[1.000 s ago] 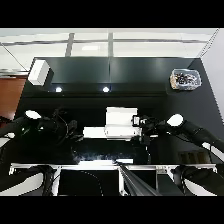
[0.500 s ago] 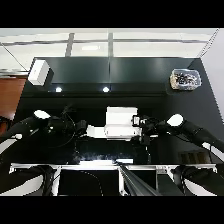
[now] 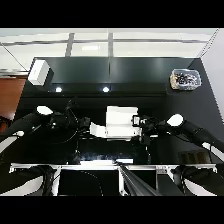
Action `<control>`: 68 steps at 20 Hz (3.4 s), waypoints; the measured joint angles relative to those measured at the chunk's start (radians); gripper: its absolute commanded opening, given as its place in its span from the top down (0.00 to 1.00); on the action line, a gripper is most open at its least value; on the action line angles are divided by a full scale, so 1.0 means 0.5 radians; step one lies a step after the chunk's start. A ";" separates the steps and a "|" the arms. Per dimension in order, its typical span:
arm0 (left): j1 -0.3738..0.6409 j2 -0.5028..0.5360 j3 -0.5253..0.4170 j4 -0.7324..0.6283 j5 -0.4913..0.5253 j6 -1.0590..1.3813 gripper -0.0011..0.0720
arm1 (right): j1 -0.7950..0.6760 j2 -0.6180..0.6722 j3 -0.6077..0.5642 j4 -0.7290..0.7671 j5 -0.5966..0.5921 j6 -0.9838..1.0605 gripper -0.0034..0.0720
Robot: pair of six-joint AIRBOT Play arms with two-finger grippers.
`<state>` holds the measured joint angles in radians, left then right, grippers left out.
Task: Fold the box and place the chain.
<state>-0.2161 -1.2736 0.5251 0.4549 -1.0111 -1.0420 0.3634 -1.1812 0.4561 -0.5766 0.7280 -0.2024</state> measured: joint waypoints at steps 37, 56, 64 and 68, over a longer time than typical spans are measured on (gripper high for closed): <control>-1.109 -0.216 0.819 1.557 0.151 -1.912 0.05 | 0.000 0.000 0.000 -0.001 0.000 0.000 0.33; -1.341 -0.490 1.185 2.010 -0.187 -2.570 0.57 | 0.000 0.000 0.000 0.000 0.000 0.000 0.33; -1.357 -0.531 1.200 2.047 -0.165 -2.724 0.57 | 0.000 0.000 0.000 0.000 0.000 0.000 0.33; -1.369 -0.544 1.204 2.045 -0.180 -2.737 0.77 | 0.000 0.000 0.000 -0.001 0.000 0.000 0.33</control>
<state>-0.9005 -1.5455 1.1271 1.4776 -1.1011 -2.4104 0.3634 -1.1812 0.4561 -0.5770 0.7280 -0.2024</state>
